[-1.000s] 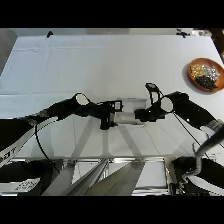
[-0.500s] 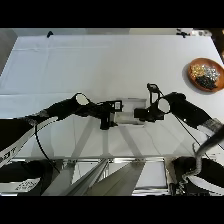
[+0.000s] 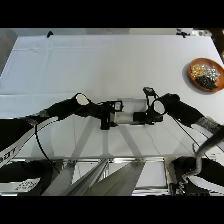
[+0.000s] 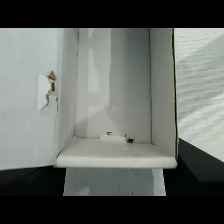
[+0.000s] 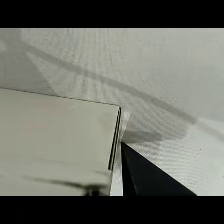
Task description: Fold the box and place the chain.
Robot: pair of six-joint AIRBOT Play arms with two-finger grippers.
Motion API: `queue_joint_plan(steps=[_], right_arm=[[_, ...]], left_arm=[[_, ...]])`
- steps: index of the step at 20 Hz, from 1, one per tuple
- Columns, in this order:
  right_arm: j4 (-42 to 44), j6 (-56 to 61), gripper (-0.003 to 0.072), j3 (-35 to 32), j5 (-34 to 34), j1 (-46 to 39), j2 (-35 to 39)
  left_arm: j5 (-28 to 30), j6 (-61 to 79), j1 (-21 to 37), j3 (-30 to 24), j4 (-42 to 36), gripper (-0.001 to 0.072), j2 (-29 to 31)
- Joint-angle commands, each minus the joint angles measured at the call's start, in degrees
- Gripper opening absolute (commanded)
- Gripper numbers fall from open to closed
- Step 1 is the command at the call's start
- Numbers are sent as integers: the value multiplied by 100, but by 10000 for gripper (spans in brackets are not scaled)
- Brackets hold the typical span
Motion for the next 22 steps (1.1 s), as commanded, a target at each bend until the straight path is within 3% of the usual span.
queue_joint_plan(steps=[1,11,13,17,18,19,20,21,22], right_arm=[[-188,-105,176,0,-94,2,-17],[-131,-380,187,70,-195,4,-26],[-125,-387,40,70,-114,4,-90],[131,-516,13,70,118,122,-350],[138,-562,42,70,111,188,-389],[142,-555,251,70,66,238,-398],[144,-551,321,70,24,273,-398],[144,-540,299,70,2,278,-398],[136,-533,196,70,4,275,-398]], left_arm=[[0,2,0,4,4,445,4],[2,2,0,4,4,445,4],[0,0,0,4,4,445,4],[0,2,0,4,4,445,4],[0,0,0,4,4,445,4],[2,0,0,4,4,445,4],[0,0,0,4,4,445,4],[2,2,0,4,4,445,4],[0,0,0,4,4,445,4]])
